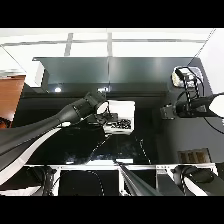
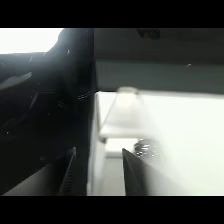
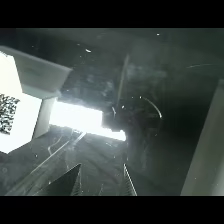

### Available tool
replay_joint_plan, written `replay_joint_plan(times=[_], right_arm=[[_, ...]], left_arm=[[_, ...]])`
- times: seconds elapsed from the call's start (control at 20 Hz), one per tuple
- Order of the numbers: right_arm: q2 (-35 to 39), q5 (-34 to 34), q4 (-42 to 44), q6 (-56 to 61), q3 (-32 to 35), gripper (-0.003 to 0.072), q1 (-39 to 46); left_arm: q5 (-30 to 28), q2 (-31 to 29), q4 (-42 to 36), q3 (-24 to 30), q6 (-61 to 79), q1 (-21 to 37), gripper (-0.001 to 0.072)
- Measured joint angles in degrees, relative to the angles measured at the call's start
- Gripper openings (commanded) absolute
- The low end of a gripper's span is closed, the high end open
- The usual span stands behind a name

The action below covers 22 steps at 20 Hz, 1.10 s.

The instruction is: Fold the box and place the chain.

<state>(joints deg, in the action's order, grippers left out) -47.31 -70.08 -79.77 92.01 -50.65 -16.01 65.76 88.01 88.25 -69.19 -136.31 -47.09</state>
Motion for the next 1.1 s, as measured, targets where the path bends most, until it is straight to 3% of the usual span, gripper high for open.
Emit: replay_joint_plan(times=[0.05,0.15,0.3,0.4,0.55,0.65,0.85,0.9,1.0,1.1], right_arm=[[0.2,0.3,-0.2,0.0,0.1,0.0317,0.0],[0.5,0.8,-0.4,0.0,0.3,0.0317,0.1],[0.7,1.4,-1.5,0.2,0.4,0.0317,0.2],[0.7,1.9,-2.8,0.3,0.3,0.0317,0.2],[0.8,2.2,-4.2,0.7,0.4,0.0317,0.2],[0.8,2.7,-4.7,1.6,0.4,0.0318,0.2],[0.8,3.8,-5.6,3.0,0.4,0.0318,0.2],[0.8,4.0,-5.6,3.1,0.4,0.0318,0.2],[0.8,4.1,-5.7,3.3,0.4,0.0318,0.2],[0.8,4.1,-5.7,3.7,0.4,0.0318,0.2]], left_arm=[[0.6,-0.2,0.3,-1.0,-0.4,0.0,0.0515],[2.9,-1.6,1.9,-2.3,1.0,-0.1,0.0515],[6.8,-6.7,12.7,-1.2,3.3,0.0,0.0515],[9.1,-11.6,20.3,2.4,4.2,2.6,0.0515],[8.3,-20.3,21.4,12.5,6.2,12.4,0.0514],[3.7,-24.8,13.5,20.3,13.4,21.4,0.0514],[-1.3,-26.0,-15.1,30.9,49.0,35.5,0.054],[-1.2,-25.2,-22.9,32.3,60.4,37.6,0.0715],[-2.4,-23.5,-35.3,34.0,81.7,39.4,0.0718],[-5.4,-22.3,-41.8,34.9,97.2,38.9,0.0718]])
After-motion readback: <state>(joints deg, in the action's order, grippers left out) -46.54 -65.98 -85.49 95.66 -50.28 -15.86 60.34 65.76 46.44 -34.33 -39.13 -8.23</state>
